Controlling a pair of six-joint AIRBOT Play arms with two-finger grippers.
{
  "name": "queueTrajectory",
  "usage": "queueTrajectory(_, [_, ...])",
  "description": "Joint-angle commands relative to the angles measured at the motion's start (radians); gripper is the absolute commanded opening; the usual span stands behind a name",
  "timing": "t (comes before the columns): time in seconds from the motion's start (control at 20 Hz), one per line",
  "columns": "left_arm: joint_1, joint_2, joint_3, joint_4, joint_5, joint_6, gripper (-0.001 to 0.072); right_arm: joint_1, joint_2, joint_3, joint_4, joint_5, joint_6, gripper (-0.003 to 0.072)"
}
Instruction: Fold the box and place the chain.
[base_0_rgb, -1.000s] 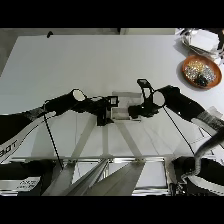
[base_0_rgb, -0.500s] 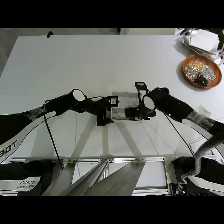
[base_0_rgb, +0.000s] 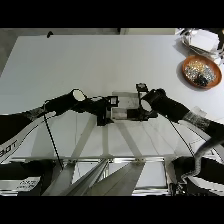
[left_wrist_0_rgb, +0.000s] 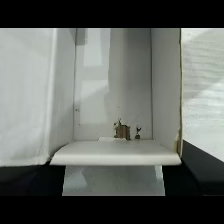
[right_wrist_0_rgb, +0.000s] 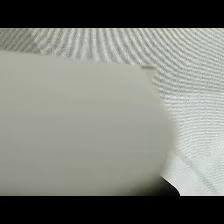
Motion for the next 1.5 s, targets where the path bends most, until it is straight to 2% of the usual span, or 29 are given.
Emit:
queueTrajectory(0.0, [0.001,0.001,0.000,0.000,0.000,0.000,0.0252,0.009,-0.001,0.001,-0.007,0.003,0.004,0.0147])
queueTrajectory(0.05, [0.001,0.001,0.000,0.000,0.000,0.000,0.0252,0.016,-0.002,0.001,-0.008,-0.007,0.005,0.0184])
queueTrajectory(0.4, [0.001,0.001,0.000,0.000,0.000,0.000,0.0252,0.036,-0.045,0.001,-0.032,0.020,0.050,0.0183])
queueTrajectory(0.5, [0.001,0.001,0.000,0.000,0.000,0.000,0.0252,0.037,-0.048,0.001,-0.032,0.019,0.052,0.0138])
queueTrajectory(0.6, [0.001,0.001,0.000,0.000,0.000,0.000,0.0252,0.037,-0.048,0.003,-0.032,0.019,0.052,0.0013])
queueTrajectory(0.8, [0.001,0.001,0.000,0.000,0.000,0.000,0.0252,0.037,-0.048,0.015,-0.047,0.016,0.045,0.0009])
queueTrajectory(0.85, [0.001,0.001,0.000,0.000,0.000,0.000,0.0252,0.037,-0.048,0.022,-0.048,0.015,0.042,0.0074])
queueTrajectory(0.9, [0.001,0.001,0.000,0.000,0.000,0.000,0.0252,0.037,-0.048,0.029,-0.048,0.014,0.042,0.0201])
queueTrajectory(0.95, [0.001,0.001,0.000,0.000,0.000,0.000,0.0252,0.036,-0.046,0.032,-0.048,0.012,0.042,0.0234])
queueTrajectory(1.15, [0.001,0.001,0.000,0.000,0.000,0.000,0.0252,0.035,-0.024,0.032,-0.048,0.015,0.030,0.0239])
queueTrajectory(1.2, [0.001,0.001,0.000,0.000,0.000,0.000,0.0252,0.035,-0.014,0.032,-0.048,0.015,0.004,0.0326])
queueTrajectory(1.25, [0.001,0.001,0.000,0.000,0.000,0.000,0.0252,0.035,0.000,0.032,-0.048,0.015,-0.017,0.0442])
queueTrajectory(1.45, [0.001,0.001,0.000,0.000,0.000,0.000,0.0252,0.029,0.067,0.032,-0.058,0.014,-0.066,0.0459])
